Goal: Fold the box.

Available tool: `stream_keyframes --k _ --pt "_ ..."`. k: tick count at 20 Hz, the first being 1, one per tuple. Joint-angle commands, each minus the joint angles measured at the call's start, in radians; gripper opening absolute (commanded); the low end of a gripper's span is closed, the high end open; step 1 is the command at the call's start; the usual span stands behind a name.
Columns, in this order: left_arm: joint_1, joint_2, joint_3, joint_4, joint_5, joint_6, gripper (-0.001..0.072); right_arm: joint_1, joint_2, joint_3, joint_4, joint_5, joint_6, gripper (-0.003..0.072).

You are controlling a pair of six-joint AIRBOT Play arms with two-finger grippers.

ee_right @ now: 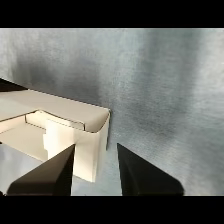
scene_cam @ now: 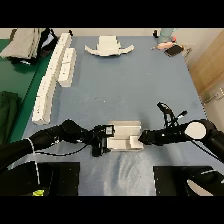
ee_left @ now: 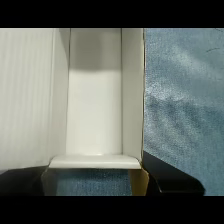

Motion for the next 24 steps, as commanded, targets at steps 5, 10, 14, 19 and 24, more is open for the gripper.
stream_keyframes --k 5,10,14,19,24 --pt "0.0 0.0 0.001 0.0 0.0 0.0 0.0509 0.16 -0.142 0.092 -0.099 -0.029 0.105 0.0375" --pt "0.0 0.0 0.001 0.0 0.0 0.0 0.0509 0.376 -0.306 0.222 -0.361 0.027 0.466 0.035" --pt "0.0 0.0 0.001 0.0 0.0 0.0 0.0509 0.469 -0.443 0.34 -0.525 0.184 0.673 0.0338" --pt "0.0 0.0 0.001 0.0 0.0 0.0 0.0509 0.48 -0.488 0.371 -0.549 0.219 0.809 0.0338" --pt "0.0 0.0 0.001 0.0 0.0 0.0 0.0509 0.481 -0.505 0.371 -0.537 0.22 0.862 0.0332"
